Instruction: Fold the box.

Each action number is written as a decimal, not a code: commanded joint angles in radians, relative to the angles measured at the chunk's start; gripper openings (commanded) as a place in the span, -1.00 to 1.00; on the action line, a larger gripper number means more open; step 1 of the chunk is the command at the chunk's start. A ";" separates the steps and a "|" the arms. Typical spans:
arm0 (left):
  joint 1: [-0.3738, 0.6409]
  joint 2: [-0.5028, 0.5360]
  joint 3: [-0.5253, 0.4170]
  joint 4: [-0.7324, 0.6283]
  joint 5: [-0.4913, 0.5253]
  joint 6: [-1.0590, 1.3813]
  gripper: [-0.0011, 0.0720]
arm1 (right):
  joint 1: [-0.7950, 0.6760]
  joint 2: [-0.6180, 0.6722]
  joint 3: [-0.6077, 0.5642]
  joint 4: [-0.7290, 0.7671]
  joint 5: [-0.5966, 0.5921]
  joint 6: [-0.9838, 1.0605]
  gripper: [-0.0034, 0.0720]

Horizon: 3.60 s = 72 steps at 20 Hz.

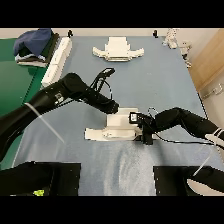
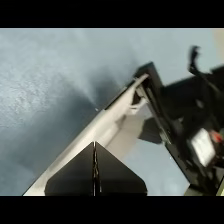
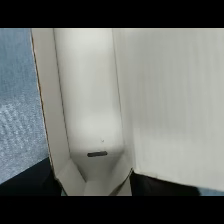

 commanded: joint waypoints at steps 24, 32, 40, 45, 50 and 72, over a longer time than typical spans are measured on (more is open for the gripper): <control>0.094 0.224 -0.464 -0.034 0.092 1.059 0.92 | 0.001 0.000 0.000 0.001 -0.001 0.001 0.48; 0.048 0.090 -0.456 -0.135 0.197 1.204 -0.26 | 0.001 0.000 0.000 0.001 -0.001 0.001 0.48; 0.000 0.078 -0.456 -0.257 0.230 1.272 -0.86 | 0.001 0.000 0.000 0.001 0.000 0.001 0.48; -0.025 0.014 -0.456 -0.281 0.237 1.281 -0.85 | 0.001 0.000 0.000 0.001 0.000 0.000 0.48; -0.023 0.011 -0.456 -0.275 0.253 1.258 0.63 | 0.001 0.000 0.000 0.001 -0.001 0.001 0.48; 0.358 0.372 -0.397 0.397 -0.133 -0.240 -0.94 | 0.001 0.000 0.000 0.001 0.000 0.000 0.48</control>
